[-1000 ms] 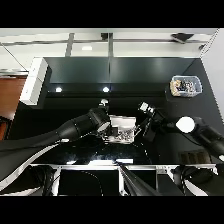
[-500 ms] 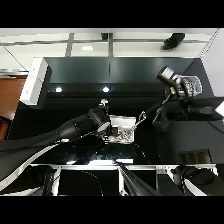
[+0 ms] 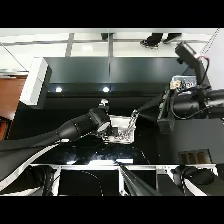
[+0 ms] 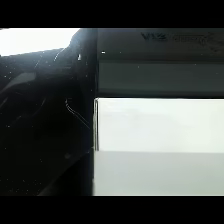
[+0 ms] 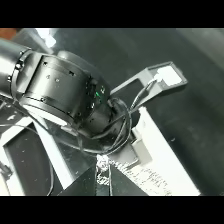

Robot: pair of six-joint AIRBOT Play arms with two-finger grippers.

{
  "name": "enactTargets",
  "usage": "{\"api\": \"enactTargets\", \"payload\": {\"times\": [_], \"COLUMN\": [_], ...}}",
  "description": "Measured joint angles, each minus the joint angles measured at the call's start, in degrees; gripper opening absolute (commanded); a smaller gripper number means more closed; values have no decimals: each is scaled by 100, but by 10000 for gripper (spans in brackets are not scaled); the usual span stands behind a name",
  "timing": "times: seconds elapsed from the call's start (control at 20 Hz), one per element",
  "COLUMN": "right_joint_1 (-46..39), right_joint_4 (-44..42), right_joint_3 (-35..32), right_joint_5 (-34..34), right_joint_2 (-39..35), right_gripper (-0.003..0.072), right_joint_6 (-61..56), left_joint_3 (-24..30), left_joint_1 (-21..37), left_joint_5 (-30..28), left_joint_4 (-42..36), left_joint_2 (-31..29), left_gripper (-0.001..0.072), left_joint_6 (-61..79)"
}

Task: Fold the box and place the chain.

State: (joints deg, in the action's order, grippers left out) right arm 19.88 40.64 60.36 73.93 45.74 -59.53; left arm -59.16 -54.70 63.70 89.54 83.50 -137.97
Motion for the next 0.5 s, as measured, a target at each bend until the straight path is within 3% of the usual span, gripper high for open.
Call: {"api": "enactTargets", "payload": {"times": [0.35, 0.4, 0.45, 0.5], "right_joint_1": [234, 247, 251, 251], "right_joint_4": [-103, -107, -109, -109], "right_joint_3": [-1624, -1823, -1961, -2061], "right_joint_5": [-835, -1014, -1167, -1305], "right_joint_2": [348, 428, 505, 566], "right_gripper": [17, 162, 425, 520], "right_joint_6": [-96, -96, -98, -94], "left_joint_3": [0, 0, 0, 0], "left_joint_1": [2, 2, 0, 0], "left_joint_5": [0, 0, 0, 0], "left_joint_4": [0, 0, 0, -2], "left_joint_2": [0, 0, 0, 0], "left_gripper": [31, 31, 31, 31], "left_joint_6": [-2, 0, 0, 0]}}
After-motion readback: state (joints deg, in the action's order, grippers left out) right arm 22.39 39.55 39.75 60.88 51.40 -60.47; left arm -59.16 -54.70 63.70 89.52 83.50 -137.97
